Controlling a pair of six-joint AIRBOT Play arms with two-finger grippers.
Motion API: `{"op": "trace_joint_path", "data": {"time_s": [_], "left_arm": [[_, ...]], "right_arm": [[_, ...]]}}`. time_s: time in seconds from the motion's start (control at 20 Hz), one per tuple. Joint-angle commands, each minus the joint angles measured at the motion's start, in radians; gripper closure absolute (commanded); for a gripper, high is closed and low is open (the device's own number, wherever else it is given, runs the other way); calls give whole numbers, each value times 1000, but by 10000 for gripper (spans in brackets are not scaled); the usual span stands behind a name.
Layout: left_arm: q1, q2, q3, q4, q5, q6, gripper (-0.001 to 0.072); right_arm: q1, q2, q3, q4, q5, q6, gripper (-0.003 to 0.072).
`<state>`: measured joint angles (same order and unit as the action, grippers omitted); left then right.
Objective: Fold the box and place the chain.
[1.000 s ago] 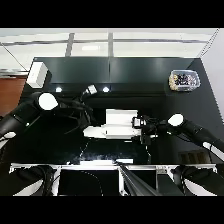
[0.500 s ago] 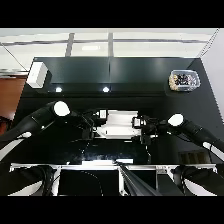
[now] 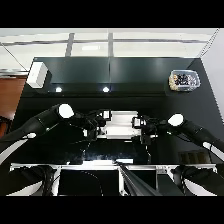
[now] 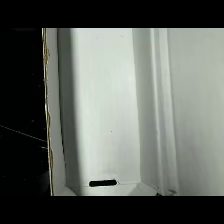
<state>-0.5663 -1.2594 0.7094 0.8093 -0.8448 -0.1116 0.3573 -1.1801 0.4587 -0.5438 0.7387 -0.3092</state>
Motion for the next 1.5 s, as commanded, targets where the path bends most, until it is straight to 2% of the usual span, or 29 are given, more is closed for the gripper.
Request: {"op": "trace_joint_path", "data": {"time_s": [0.0,0.05,0.15,0.2,0.25,0.45,0.8,0.85,0.95,1.0,1.05,1.1,1.15,1.2,1.25,1.3,1.35,1.45], "left_arm": [[-5,-1,0,-10,13,-1,367],[-7,-1,0,-11,15,0,423],[-7,-1,-1,-26,15,-2,452],[-7,-1,-1,-53,19,-5,538],[-7,-1,-1,-77,26,-5,552],[-13,-48,-1,-167,39,-4,551],[-45,-67,0,-159,72,8,551],[-45,-67,0,-160,86,9,544],[-44,-66,0,-160,94,11,361],[-44,-66,0,-160,90,11,355],[-44,-66,0,-160,78,11,446],[-45,-65,0,-162,72,10,482],[-45,-65,0,-175,62,7,339],[-44,-65,0,-180,53,6,283],[-42,-65,0,-174,47,6,410],[-42,-61,1,-152,47,6,633],[-38,-53,1,-126,47,6,686],[-9,-25,1,-89,52,-51,687]], "right_arm": [[1,0,0,0,0,0,255],[1,0,0,0,0,0,256],[1,0,0,0,0,0,255],[1,0,0,0,0,0,255],[1,0,0,0,0,0,255],[1,0,0,0,0,0,255],[1,0,0,0,0,0,255],[1,0,0,0,0,0,256],[1,0,0,0,0,0,255],[1,0,0,0,0,0,255],[1,0,0,0,0,0,255],[1,0,0,0,0,0,256],[1,0,0,0,0,0,255],[1,0,0,0,0,0,256],[1,0,0,0,0,0,255],[1,0,0,0,0,0,255],[1,0,0,0,0,0,255],[1,0,0,0,0,1,256]]}}
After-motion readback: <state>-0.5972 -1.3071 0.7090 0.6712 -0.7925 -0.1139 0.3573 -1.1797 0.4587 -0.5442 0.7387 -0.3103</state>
